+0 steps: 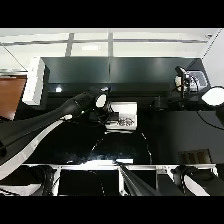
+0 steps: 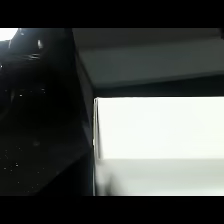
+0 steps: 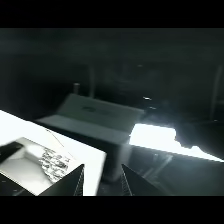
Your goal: Fold the box and place the chain.
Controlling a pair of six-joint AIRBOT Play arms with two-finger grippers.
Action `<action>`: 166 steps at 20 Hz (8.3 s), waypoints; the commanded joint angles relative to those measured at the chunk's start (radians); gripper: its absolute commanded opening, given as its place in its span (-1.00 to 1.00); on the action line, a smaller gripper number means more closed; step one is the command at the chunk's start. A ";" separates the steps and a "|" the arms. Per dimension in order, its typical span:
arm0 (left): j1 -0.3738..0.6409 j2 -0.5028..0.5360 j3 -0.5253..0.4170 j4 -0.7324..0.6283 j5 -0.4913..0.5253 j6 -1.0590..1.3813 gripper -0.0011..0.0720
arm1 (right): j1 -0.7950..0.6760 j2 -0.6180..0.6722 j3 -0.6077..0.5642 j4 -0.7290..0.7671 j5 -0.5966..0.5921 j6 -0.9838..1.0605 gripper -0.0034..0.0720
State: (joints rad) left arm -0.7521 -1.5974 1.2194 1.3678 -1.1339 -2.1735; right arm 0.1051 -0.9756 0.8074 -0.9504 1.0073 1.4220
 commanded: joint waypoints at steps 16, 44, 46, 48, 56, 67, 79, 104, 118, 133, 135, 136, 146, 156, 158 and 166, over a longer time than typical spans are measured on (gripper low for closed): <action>0.280 0.418 -0.122 0.189 -0.061 0.312 0.74 | -0.032 0.021 0.000 -0.001 0.075 0.013 -0.17; 0.469 0.149 -0.388 -0.713 0.093 2.515 0.99 | -0.032 0.021 0.000 -0.004 0.059 0.013 -0.17; 0.426 0.147 -0.388 -0.714 0.118 2.515 0.99 | -0.032 0.021 0.000 -0.004 0.050 0.013 -0.17; 0.387 0.140 -0.388 -0.772 0.136 2.514 0.98 | -0.032 0.021 0.000 -0.004 0.043 0.013 -0.17; 0.353 0.095 -0.386 -0.865 0.137 2.510 0.97 | -0.032 0.021 0.000 -0.004 0.027 0.013 -0.18; 0.340 0.095 -0.385 -0.876 0.200 2.457 0.97 | -0.032 0.021 0.000 -0.003 0.016 0.013 -0.17; 0.309 0.094 -0.385 -0.886 0.209 2.451 0.85 | -0.026 0.020 0.000 0.008 0.006 0.014 -0.18; 0.309 0.095 -0.385 -0.829 0.296 2.345 0.34 | 0.179 -0.220 0.068 0.056 -0.051 -0.606 0.69; 0.305 0.095 -0.385 -0.822 0.296 2.348 0.35 | 0.215 -0.187 0.033 0.127 0.034 -1.092 0.36; 0.305 0.095 -0.385 -0.821 0.295 2.348 0.35 | 0.215 -0.189 0.000 0.176 -0.040 -1.134 -0.27; 0.305 0.095 -0.385 -0.821 0.295 2.348 0.35 | 0.215 -0.189 -0.002 0.175 -0.040 -1.134 -0.28; 0.305 0.095 -0.385 -0.821 0.295 2.348 0.35 | 0.215 -0.190 -0.003 0.171 -0.034 -1.135 -0.28; 0.305 0.095 -0.385 -0.821 0.294 2.348 0.35 | 0.215 -0.198 -0.003 0.161 -0.005 -1.131 -0.28; 0.305 0.095 -0.385 -0.821 0.294 2.348 0.35 | 0.215 -0.209 -0.003 0.161 -0.002 -1.130 -0.28; 0.305 0.095 -0.385 -0.821 0.293 2.349 0.35 | 0.215 -0.214 -0.003 0.161 -0.002 -1.130 -0.28; 0.305 0.095 -0.385 -0.821 0.293 2.349 0.35 | 0.215 -0.220 -0.003 0.141 -0.003 -1.062 -0.27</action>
State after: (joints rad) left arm -0.4473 -1.5024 0.8349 0.5461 -0.8402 0.1745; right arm 0.3195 -1.1934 0.8043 -0.7971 1.0069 0.3157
